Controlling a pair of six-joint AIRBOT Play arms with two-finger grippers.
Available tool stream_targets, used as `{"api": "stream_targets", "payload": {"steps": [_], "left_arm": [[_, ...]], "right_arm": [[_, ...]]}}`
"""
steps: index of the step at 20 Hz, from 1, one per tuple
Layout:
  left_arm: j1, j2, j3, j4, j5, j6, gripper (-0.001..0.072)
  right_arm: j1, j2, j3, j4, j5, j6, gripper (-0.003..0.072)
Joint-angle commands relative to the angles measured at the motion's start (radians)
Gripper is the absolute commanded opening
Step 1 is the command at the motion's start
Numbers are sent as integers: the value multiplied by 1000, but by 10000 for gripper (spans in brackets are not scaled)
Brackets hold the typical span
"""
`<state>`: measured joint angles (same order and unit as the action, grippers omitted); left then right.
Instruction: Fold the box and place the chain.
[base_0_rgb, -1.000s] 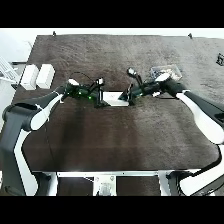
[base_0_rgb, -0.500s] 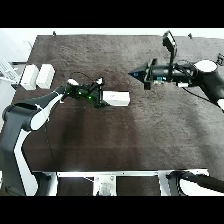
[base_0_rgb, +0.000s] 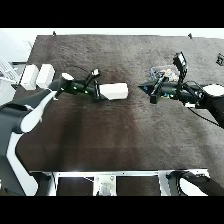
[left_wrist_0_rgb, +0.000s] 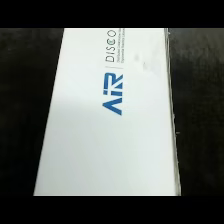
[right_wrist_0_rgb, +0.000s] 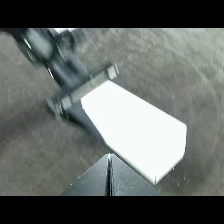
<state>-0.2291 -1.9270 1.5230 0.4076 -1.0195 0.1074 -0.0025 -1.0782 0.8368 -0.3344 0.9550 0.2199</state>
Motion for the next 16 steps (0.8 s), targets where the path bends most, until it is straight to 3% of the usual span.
{"api": "stream_targets", "payload": {"steps": [1,7,9,12,16], "left_arm": [[46,164,-86,50,97,-138,16],[176,599,-514,94,511,-290,16],[251,726,-655,94,598,-345,17],[393,850,-777,96,565,-377,17],[566,932,-875,126,531,-399,17]], "right_arm": [[-40,17,-39,1,-12,34,5],[-54,17,-75,2,-11,36,5],[-54,17,-76,2,-11,40,5],[-54,17,-76,2,-11,42,5],[-54,17,-76,2,-12,42,5]]}}
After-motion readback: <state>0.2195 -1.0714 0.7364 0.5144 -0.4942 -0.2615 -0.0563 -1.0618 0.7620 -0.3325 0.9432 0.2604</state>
